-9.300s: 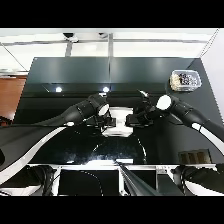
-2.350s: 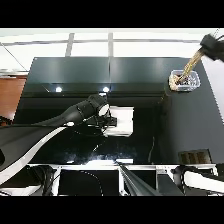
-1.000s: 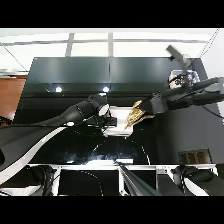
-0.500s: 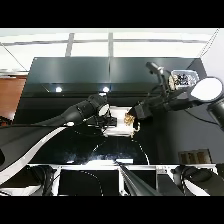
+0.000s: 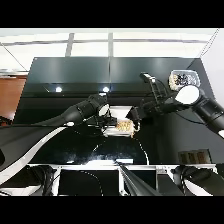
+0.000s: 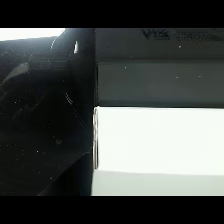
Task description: Fold the box and place the chain.
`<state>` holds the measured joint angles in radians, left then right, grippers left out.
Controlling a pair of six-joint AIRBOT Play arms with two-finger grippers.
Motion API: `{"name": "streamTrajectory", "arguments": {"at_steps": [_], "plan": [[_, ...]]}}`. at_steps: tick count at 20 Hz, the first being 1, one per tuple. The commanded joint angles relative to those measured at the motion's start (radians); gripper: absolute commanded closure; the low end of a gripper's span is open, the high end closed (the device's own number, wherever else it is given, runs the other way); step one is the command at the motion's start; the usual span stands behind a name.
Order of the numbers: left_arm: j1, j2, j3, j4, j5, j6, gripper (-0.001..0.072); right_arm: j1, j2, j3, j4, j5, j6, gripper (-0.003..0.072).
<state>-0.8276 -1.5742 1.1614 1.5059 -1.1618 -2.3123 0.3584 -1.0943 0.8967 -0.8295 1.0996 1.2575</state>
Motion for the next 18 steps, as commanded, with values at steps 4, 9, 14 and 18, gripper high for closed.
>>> {"name": "streamTrajectory", "arguments": {"at_steps": [4, 9, 14, 18], "plan": [[0.0, 0.0, 0.0, 0.0, -0.007, 0.0, 0.0682, -0.26, 0.19, -0.191, -0.031, -0.002, -0.315, 0.0236], [0.0, 0.0, 0.0, 0.0, -0.006, 0.0, 0.0682, -0.199, 0.219, -0.54, 0.223, -0.275, -0.893, -0.0034], [0.0, 0.0, 0.0, 0.0, -0.006, 0.0, 0.0682, -0.09, 0.158, -0.552, 0.23, -0.368, -1.288, -0.0034], [0.0, 0.0, 0.0, 0.0, -0.007, 0.001, 0.0682, -0.006, 0.072, -0.552, 0.3, -0.399, -1.481, -0.0034]]}}
